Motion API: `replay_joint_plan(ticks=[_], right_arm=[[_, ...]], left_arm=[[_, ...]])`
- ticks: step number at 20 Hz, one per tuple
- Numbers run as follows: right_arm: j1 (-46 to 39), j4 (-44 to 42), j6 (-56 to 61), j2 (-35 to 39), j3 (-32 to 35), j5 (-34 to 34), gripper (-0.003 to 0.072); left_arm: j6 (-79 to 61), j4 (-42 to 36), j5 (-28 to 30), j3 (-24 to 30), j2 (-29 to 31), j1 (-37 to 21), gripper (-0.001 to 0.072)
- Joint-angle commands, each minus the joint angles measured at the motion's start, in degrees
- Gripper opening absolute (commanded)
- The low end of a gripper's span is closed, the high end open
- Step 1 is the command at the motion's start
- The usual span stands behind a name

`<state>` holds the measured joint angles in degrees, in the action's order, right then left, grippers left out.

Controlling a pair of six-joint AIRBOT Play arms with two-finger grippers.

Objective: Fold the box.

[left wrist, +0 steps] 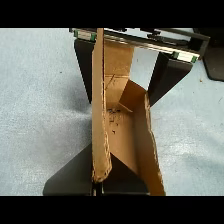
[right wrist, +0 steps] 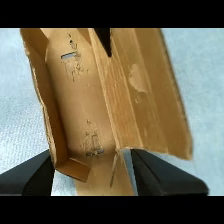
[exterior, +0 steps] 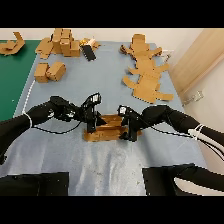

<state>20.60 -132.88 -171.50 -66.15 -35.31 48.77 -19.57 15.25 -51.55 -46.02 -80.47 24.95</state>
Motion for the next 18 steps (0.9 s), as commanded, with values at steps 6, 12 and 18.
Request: replay_joint_plan(ticks=[6, 12, 18], right_arm=[[-0.2, 0.0, -0.6, -0.6, -0.3, 2.2, 0.0715], [1.2, 1.6, -0.6, -0.6, -1.3, 1.2, 0.0714], [3.8, 6.6, -0.6, -1.6, -1.3, 1.1, 0.0687]], left_arm=[[0.0, 0.0, 0.0, 0.0, 0.0, 0.0, 0.0014], [0.0, 0.0, 0.0, 0.0, 0.0, 0.0, 0.0014], [0.0, 0.0, 0.0, 0.0, 0.0, 0.0, 0.0014]])
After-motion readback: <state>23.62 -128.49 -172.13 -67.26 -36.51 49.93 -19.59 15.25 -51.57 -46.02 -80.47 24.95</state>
